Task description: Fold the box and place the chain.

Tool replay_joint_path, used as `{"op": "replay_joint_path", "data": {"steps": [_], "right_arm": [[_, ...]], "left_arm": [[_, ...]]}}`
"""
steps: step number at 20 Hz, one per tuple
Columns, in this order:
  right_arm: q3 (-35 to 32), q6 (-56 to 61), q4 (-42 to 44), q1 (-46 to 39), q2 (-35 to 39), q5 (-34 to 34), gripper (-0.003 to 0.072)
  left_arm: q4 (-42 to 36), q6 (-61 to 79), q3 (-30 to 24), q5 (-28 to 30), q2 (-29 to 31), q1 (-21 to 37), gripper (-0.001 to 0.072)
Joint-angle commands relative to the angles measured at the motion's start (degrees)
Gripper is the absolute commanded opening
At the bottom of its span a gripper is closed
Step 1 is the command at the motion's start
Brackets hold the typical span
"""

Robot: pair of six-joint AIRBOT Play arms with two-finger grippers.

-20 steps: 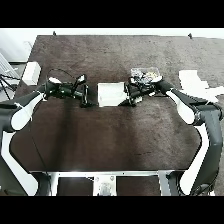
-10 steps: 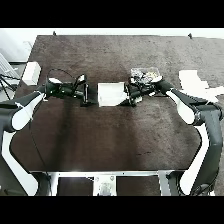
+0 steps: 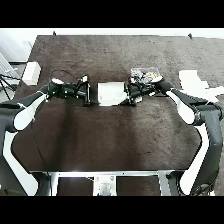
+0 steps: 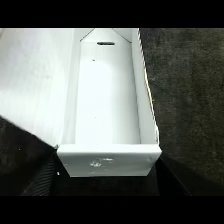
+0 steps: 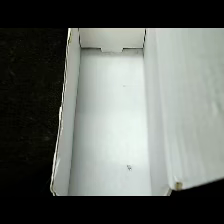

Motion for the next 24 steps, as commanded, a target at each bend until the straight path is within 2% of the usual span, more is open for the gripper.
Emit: {"op": "replay_joint_path", "data": {"steps": [1, 4, 8, 12, 24], "right_arm": [[-0.02, -0.04, -0.07, 0.04, 0.00, 0.22, 0.0448], [-0.02, -0.04, -0.07, 0.04, 0.00, 0.22, 0.0448], [-0.02, -0.04, -0.07, 0.04, 0.00, 0.22, 0.0448], [-0.02, -0.04, -0.07, 0.04, 0.00, 0.22, 0.0448], [-0.02, -0.04, -0.07, 0.04, 0.00, 0.22, 0.0448]], "left_arm": [[-0.33, 1.20, 0.13, 2.27, -0.46, -0.22, 0.0720], [-0.31, 2.32, 0.24, 2.97, -0.76, -0.22, 0.0719], [-0.28, 2.14, 3.45, 0.39, -4.04, -0.22, 0.0720], [0.63, 2.25, 5.42, 0.68, -4.74, -1.01, 0.0720], [0.09, 2.69, 5.53, 1.79, -4.96, -2.82, 0.0720]]}}
